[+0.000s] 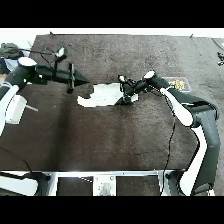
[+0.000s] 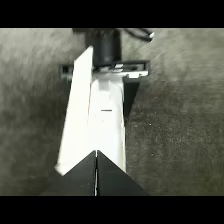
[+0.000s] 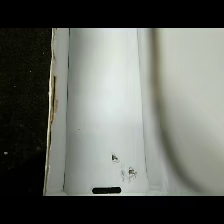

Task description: Fold the box and place the chain.

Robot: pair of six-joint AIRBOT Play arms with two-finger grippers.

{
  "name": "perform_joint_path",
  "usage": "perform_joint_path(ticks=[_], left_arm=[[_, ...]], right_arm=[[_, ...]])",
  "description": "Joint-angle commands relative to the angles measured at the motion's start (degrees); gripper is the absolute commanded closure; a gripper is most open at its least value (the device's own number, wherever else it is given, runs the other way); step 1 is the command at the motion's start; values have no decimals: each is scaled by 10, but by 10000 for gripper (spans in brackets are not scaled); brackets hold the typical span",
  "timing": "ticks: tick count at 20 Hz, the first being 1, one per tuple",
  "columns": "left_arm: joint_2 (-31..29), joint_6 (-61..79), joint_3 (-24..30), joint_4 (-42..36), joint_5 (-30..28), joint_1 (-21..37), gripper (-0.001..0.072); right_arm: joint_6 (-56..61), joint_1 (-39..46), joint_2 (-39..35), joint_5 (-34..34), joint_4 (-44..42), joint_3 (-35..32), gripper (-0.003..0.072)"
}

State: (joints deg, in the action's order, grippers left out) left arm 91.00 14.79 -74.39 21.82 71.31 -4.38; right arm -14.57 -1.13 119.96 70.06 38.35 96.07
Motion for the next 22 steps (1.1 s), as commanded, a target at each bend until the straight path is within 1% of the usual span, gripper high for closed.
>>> perform_joint_path(ticks=[1,3,5,7,10,13,15,18,22], left_arm=[[-47,2,119,-17,-129,-52,705],[-46,-15,144,-20,-172,-85,704],[-28,-44,145,-45,-203,-111,702],[-5,-61,139,-80,-219,-120,702],[45,-114,73,-74,-217,-114,702],[90,-161,-4,-37,-228,-103,701],[112,-190,-37,-29,-226,-90,701],[142,-202,-64,-26,-225,-87,701],[169,-210,-71,-23,-228,-87,701]], right_arm=[[0,0,0,0,0,0,265],[0,0,0,0,0,0,264],[0,0,0,0,0,0,265],[0,0,0,0,0,0,264],[0,0,0,0,0,0,264],[0,0,0,0,0,0,264],[0,0,0,0,0,0,264],[0,0,0,0,0,0,264],[0,0,0,0,0,0,264]])
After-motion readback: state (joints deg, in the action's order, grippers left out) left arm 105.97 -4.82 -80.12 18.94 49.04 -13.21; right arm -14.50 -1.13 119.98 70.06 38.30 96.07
